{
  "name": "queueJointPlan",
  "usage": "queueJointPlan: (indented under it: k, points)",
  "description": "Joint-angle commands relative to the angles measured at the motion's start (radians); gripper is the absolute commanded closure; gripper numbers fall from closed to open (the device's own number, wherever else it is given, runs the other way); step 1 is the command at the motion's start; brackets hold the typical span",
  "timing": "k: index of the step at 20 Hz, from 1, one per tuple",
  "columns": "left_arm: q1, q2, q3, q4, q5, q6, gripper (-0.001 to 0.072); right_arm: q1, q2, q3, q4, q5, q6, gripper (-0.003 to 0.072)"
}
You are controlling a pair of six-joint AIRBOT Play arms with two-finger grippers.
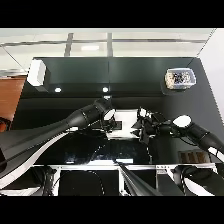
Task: Fold the box and place the chain.
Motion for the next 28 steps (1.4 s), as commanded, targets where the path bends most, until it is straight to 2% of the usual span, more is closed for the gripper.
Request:
queueJointPlan:
  k: [1, 2, 3, 4, 5, 6, 8, 9, 13, 14, 16, 19, 20, 22, 25, 26, 28]
  points:
    - [0.000, 0.000, 0.000, 0.001, -0.004, -0.002, 0.0680, 0.001, -0.005, 0.000, 0.002, -0.002, 0.028, 0.0358]
    - [0.000, 0.000, 0.000, 0.001, -0.003, -0.002, 0.0680, 0.001, -0.005, 0.000, 0.001, 0.010, 0.031, 0.0584]
    - [0.000, 0.000, 0.000, 0.001, -0.004, -0.002, 0.0680, 0.001, -0.005, 0.000, 0.003, 0.011, 0.031, 0.0441]
    - [0.000, 0.000, 0.000, 0.001, -0.004, -0.002, 0.0680, 0.001, -0.005, 0.000, 0.002, 0.011, 0.035, 0.0380]
    - [0.000, 0.000, 0.000, 0.001, -0.004, -0.002, 0.0680, 0.001, -0.005, 0.000, -0.016, 0.010, 0.054, 0.0550]
    - [0.000, 0.000, 0.000, 0.001, -0.004, -0.002, 0.0680, 0.000, -0.005, 0.000, -0.036, 0.008, 0.093, 0.0675]
    - [0.000, 0.000, 0.000, 0.001, -0.004, -0.002, 0.0680, -0.021, 0.005, 0.019, -0.037, 0.049, 0.429, 0.0676]
    - [0.000, 0.000, 0.000, 0.001, -0.004, -0.002, 0.0680, -0.048, 0.017, 0.037, -0.065, 0.117, 0.586, 0.0676]
    - [0.000, 0.000, 0.000, 0.002, -0.010, -0.002, 0.0680, -0.240, 0.092, 0.149, -0.343, 0.464, 0.910, 0.0677]
    - [0.000, 0.000, 0.000, 0.001, -0.010, -0.002, 0.0680, -0.315, 0.116, 0.181, -0.415, 0.515, 0.966, 0.0676]
    - [0.000, 0.000, 0.000, 0.002, -0.008, -0.002, 0.0680, -0.478, 0.150, 0.198, -0.528, 0.511, 1.076, 0.0676]
    - [0.001, 0.000, 0.000, 0.002, -0.008, -0.002, 0.0680, -0.654, 0.139, 0.157, -0.689, 0.301, 1.441, 0.0675]
    - [0.001, 0.000, 0.000, 0.002, -0.008, -0.002, 0.0680, -0.680, 0.128, 0.133, -0.683, 0.275, 1.497, 0.0676]
    - [0.000, 0.000, 0.000, 0.001, -0.008, -0.002, 0.0680, -0.675, 0.093, 0.089, -0.609, 0.301, 1.471, 0.0676]
    - [0.001, 0.000, 0.000, 0.002, -0.008, -0.002, 0.0680, -0.579, 0.006, 0.042, -0.360, 0.462, 1.141, 0.0677]
    - [0.001, 0.000, 0.000, 0.002, -0.008, -0.002, 0.0680, -0.533, -0.028, 0.042, -0.336, 0.475, 1.123, 0.0676]
    - [0.000, 0.000, 0.000, 0.001, -0.008, -0.002, 0.0680, -0.433, -0.087, 0.042, -0.331, 0.386, 1.147, 0.0676]
